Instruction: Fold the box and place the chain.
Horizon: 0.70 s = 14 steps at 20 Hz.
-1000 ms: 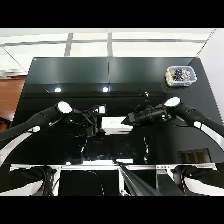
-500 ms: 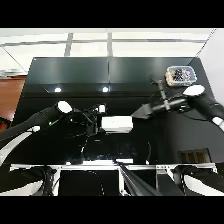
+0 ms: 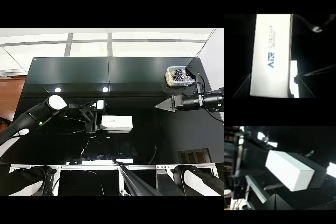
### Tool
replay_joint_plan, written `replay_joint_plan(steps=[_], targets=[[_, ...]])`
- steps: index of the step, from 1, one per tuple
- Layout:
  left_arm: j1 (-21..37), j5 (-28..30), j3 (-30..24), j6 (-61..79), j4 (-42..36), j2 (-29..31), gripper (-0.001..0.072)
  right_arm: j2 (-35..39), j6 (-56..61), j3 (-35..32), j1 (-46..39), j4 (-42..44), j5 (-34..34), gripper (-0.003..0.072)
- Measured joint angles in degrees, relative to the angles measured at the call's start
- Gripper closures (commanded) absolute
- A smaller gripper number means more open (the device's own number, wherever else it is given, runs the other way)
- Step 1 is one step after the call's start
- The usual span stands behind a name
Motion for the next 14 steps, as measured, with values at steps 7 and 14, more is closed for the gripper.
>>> replay_joint_plan(steps=[7, 14], targets=[[-5.2, 0.3, 8.5, -9.7, -2.4, -8.2, 0.0001, 0.3, -0.5, 0.0, -1.4, -1.2, -2.7, 0.0676], [-7.0, 0.3, 11.8, -12.0, -3.3, -14.3, 0.0000, 0.3, -1.6, 0.0, -1.5, -1.4, -3.3, 0.0677]])
